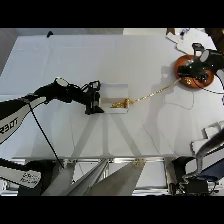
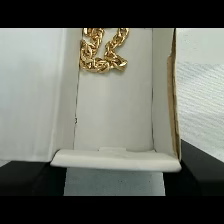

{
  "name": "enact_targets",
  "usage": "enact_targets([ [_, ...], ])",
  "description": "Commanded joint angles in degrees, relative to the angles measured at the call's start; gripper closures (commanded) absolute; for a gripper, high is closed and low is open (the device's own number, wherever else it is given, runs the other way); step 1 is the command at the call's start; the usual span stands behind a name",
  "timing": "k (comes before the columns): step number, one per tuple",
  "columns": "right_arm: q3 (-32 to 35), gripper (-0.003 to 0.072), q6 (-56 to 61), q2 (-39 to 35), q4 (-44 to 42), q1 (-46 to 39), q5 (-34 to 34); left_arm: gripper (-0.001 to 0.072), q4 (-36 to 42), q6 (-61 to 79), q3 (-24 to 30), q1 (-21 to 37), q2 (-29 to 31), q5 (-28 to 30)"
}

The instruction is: Fold the box and place the chain.

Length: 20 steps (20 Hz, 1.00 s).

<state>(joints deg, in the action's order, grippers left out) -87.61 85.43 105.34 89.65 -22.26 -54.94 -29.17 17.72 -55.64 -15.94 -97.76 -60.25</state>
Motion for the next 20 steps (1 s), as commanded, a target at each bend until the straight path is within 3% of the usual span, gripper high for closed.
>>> enact_targets([
  [1, -0.1, 0.0676, -0.3, -3.5, 0.1, 0.0, 0.0, 0.0318, 0.0, 0.0, 0.0, 0.0, 0.0, 0.0],
  [6, -0.1, 0.0676, -0.5, -12.5, 0.1, 0.0, -1.3, 0.0318, 0.0, 0.0, 0.0, 0.0, 0.0, 0.0],
  [10, -0.1, 0.0676, -3.9, -18.2, -0.6, 0.1, -9.3, 0.0318, 0.0, 0.0, 0.0, 0.0, 0.0, 0.0],
  [13, -0.1, 0.0676, -5.8, -21.4, -6.3, 0.5, -15.9, 0.0318, 0.0, 0.0, 0.0, 0.0, 0.0, 0.0],
  [20, 0.0, 0.0677, -6.4, -29.2, -8.7, 14.6, -25.4, 0.0318, 0.0, 0.0, 0.0, 0.0, 0.0, 0.0],
])
